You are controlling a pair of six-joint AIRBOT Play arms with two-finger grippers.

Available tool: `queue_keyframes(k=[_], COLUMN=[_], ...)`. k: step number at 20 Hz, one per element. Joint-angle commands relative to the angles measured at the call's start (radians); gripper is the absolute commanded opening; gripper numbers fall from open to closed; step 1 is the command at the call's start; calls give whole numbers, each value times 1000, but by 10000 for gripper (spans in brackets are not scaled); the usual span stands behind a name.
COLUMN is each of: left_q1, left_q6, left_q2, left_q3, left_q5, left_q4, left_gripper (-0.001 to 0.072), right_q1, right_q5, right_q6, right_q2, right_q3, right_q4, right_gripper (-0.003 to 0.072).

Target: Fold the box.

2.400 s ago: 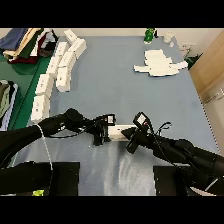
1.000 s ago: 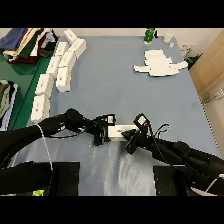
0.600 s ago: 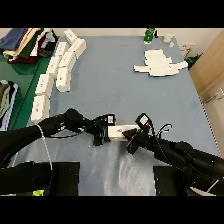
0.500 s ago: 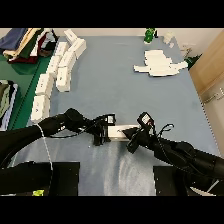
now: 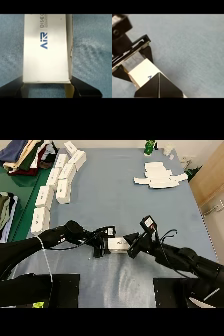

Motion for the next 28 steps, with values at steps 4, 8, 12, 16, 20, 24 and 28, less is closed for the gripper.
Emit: queue_keyframes(k=[4, 8, 12, 16, 20, 24, 28], left_q1=[0, 0, 0, 0, 2, 13, 132], left_q6=[1, 1, 1, 1, -18, -216, -739], left_q2=[0, 0, 0, 0, 10, 112, 258], left_q3=[0, 0, 0, 0, 0, 0, 0], left_q5=[1, 0, 0, 0, 2, 23, 22], left_q4=[0, 0, 0, -8, 1, 142, 494], left_gripper=[471, 471, 471, 471, 471, 471, 471], right_q1=[-282, -377, -392, -392, -392, -392, -392], right_q5=[-634, -961, -1084, -1083, -1083, -1083, -1083], right_q6=[303, 555, 605, 639, 639, 639, 639], right_q2=[-83, -241, -367, -381, -381, -381, -381], right_q3=[357, 576, 638, 637, 637, 637, 637], right_q4=[-296, -436, -419, -380, -380, -380, -380], right_gripper=[5, 5, 6, 6, 6, 6, 6])
